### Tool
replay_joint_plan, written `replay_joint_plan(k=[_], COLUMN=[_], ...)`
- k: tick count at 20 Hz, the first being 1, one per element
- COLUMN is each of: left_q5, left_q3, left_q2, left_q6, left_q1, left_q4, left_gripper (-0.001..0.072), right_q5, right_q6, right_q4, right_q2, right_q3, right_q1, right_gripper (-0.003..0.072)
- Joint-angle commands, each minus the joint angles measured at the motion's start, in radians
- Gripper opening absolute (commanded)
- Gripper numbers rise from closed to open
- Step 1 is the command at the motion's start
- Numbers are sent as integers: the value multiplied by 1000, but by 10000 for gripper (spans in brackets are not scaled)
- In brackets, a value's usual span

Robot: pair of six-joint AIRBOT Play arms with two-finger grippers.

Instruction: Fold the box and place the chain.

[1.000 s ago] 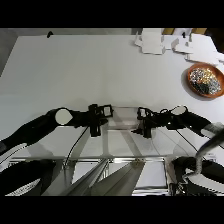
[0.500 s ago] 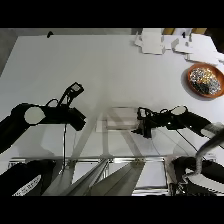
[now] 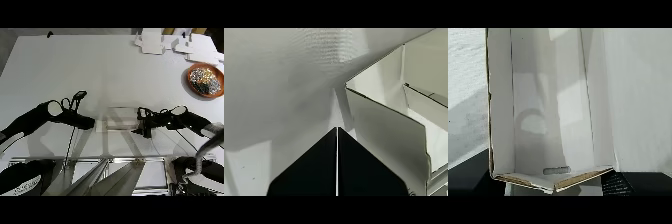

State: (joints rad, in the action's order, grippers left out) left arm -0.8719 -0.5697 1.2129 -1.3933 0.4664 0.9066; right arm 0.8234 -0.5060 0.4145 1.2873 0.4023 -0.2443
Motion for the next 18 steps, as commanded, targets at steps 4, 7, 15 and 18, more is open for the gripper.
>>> replay_joint_plan(k=[4,7,15,18], left_q5=[24,24,65,72], left_q3=[0,-16,-48,-48], left_q2=[41,-6,-80,-80], left_q6=[-18,-18,-17,-18], left_q1=[22,24,80,89], left_q4=[-102,-107,-136,-136], left_gripper=[7,7,106,177], right_q5=[0,0,0,0], right_q6=[0,0,0,0], right_q4=[0,0,0,0], right_q2=[0,0,0,0], right_q3=[1,1,1,1], right_q1=[0,0,0,0], right_gripper=[308,308,308,308])
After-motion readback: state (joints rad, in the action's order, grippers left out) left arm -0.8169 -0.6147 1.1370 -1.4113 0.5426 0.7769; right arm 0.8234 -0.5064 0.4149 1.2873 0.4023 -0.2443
